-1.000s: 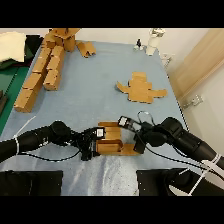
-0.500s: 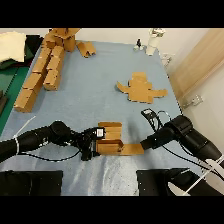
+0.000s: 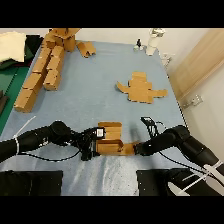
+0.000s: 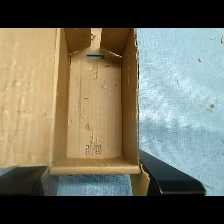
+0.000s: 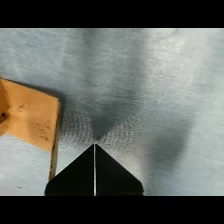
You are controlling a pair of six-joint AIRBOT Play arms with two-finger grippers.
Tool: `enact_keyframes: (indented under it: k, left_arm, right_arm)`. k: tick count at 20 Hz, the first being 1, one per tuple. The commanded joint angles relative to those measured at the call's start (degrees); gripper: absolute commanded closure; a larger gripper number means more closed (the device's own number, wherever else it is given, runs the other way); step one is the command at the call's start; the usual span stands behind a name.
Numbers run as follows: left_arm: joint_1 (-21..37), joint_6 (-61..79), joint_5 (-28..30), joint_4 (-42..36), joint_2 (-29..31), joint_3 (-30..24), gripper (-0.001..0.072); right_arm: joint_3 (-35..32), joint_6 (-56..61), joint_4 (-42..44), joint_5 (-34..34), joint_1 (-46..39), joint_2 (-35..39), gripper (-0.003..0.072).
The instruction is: Fold the box.
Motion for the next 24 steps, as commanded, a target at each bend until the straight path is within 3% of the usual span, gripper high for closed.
enact_keyframes:
  k: [1,10,17,19,24]
  left_arm:
    - [0.0,0.0,0.0,0.0,0.0,0.0,0.0185]
    - [0.0,0.0,0.0,0.0,0.0,0.0,0.0184]
    - [0.0,0.0,0.0,0.0,0.0,0.0,0.0185]
    - [0.0,0.0,0.0,0.0,0.0,0.0,0.0185]
    - [0.0,0.0,0.0,0.0,0.0,0.0,0.0185]
  right_arm:
    - [-0.3,-0.3,3.3,1.5,-0.1,2.6,0.0683]
    - [-0.4,-3.9,12.6,7.7,0.0,1.1,0.0683]
    - [0.1,-3.8,15.6,8.1,0.0,1.2,0.068]
    - [1.7,-3.8,16.3,7.5,0.0,1.2,0.051]
    - [4.5,-3.8,17.5,6.2,0.0,1.2,0.0505]
